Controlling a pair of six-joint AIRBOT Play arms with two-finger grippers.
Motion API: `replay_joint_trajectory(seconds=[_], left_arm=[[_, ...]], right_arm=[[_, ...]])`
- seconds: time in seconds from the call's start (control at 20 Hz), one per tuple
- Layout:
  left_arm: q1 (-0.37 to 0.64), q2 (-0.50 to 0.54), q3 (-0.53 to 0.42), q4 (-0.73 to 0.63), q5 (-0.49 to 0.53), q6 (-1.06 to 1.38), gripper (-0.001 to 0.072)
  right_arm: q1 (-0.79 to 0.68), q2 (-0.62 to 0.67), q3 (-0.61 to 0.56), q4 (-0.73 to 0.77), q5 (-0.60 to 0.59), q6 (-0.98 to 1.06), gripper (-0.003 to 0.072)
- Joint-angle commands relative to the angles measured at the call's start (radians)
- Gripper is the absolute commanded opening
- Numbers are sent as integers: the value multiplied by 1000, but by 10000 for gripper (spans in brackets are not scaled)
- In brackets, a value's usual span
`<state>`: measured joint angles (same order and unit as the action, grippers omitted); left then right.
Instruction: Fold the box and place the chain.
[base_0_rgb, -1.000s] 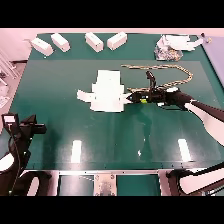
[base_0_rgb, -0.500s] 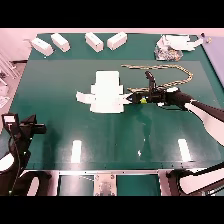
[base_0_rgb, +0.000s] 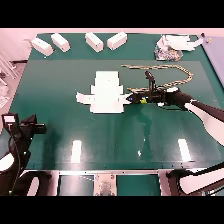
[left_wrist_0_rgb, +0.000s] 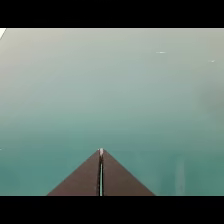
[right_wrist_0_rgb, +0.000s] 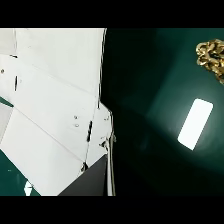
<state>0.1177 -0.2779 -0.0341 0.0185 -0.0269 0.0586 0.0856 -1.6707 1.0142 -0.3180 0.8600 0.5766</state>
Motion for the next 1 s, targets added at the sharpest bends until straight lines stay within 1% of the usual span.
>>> replay_joint_trajectory(seconds=[0.0,0.2,0.25,0.3,0.35,0.4,0.5,0.6,0.65,0.7,0.75,0.85,0.95], left_arm=[[0,0,1,0,-71,-9,19],[-1,0,1,0,-117,-9,20],[-1,0,1,0,-134,-4,242],[0,0,1,-3,-142,-6,720],[0,0,5,-31,-151,-9,705],[-1,0,12,-32,-185,-8,634],[0,-2,60,-31,-274,-1,628],[0,-19,133,-31,-298,-5,628],[-1,-45,174,-31,-299,-6,628],[-1,-91,222,-31,-306,-6,628],[0,-154,270,-31,-333,-6,628],[-1,-339,379,-30,-452,-7,628],[0,-561,498,-30,-585,-20,628]], right_arm=[[0,1,1,0,5,-6,3],[0,1,1,0,5,-6,3],[0,1,1,0,4,-11,3],[0,1,1,0,4,-13,3],[0,1,1,0,4,-13,3],[0,1,1,0,3,-13,3],[0,1,2,0,-4,-13,3],[0,1,3,0,-3,-13,3],[0,1,5,0,-4,-14,3],[0,0,10,0,-4,-14,3],[0,0,15,0,-5,-14,3],[0,0,23,0,-5,-14,3],[0,0,24,0,-5,-13,3]])
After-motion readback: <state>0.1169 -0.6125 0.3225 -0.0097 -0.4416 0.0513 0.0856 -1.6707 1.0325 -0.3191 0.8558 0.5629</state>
